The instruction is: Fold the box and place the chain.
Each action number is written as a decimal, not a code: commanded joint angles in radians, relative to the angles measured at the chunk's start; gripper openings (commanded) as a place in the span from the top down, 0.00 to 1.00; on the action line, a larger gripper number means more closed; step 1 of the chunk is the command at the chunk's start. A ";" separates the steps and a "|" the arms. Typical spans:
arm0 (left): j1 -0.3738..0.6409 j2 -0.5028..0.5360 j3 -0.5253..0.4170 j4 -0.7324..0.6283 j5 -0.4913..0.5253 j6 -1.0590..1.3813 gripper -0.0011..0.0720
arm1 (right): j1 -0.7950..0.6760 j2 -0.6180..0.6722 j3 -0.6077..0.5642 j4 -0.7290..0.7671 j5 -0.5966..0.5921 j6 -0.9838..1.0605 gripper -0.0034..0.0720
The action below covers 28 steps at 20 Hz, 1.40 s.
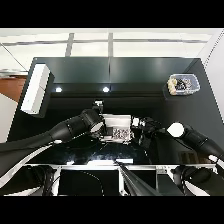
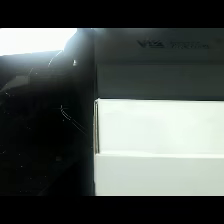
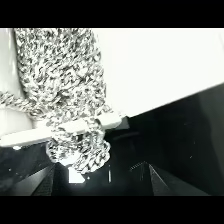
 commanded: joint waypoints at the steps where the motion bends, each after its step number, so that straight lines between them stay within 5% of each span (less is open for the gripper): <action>1: 0.001 0.000 0.000 0.000 0.000 0.000 0.94 | 0.002 -0.026 -0.002 0.056 -0.015 -0.091 0.10; 6: 0.001 0.000 0.000 0.000 0.000 0.000 0.94 | 0.004 -0.035 -0.002 0.062 -0.010 -0.148 0.10; 9: 0.001 0.000 0.000 0.000 0.000 0.000 0.94 | 0.004 -0.035 -0.002 0.063 -0.010 -0.148 0.33; 11: 0.001 0.000 0.000 0.000 0.000 0.000 0.94 | 0.004 -0.035 -0.002 0.062 -0.010 -0.148 0.33; 12: 0.001 0.000 0.000 0.000 0.000 0.000 0.94 | 0.004 -0.035 -0.002 0.062 -0.008 -0.148 0.45; 13: 0.001 0.000 0.000 0.000 0.000 0.000 0.94 | 0.004 -0.035 -0.002 0.060 0.002 -0.148 0.73; 14: 0.001 0.000 0.000 0.000 0.000 0.000 0.94 | 0.004 -0.035 -0.002 0.056 0.015 -0.148 0.87; 23: 0.001 0.000 0.000 0.000 0.000 0.000 0.94 | -0.001 0.011 0.000 0.026 0.055 0.004 0.87; 28: 0.001 0.000 0.000 0.000 0.000 0.000 0.94 | -0.002 0.219 0.105 -0.207 0.270 0.351 0.89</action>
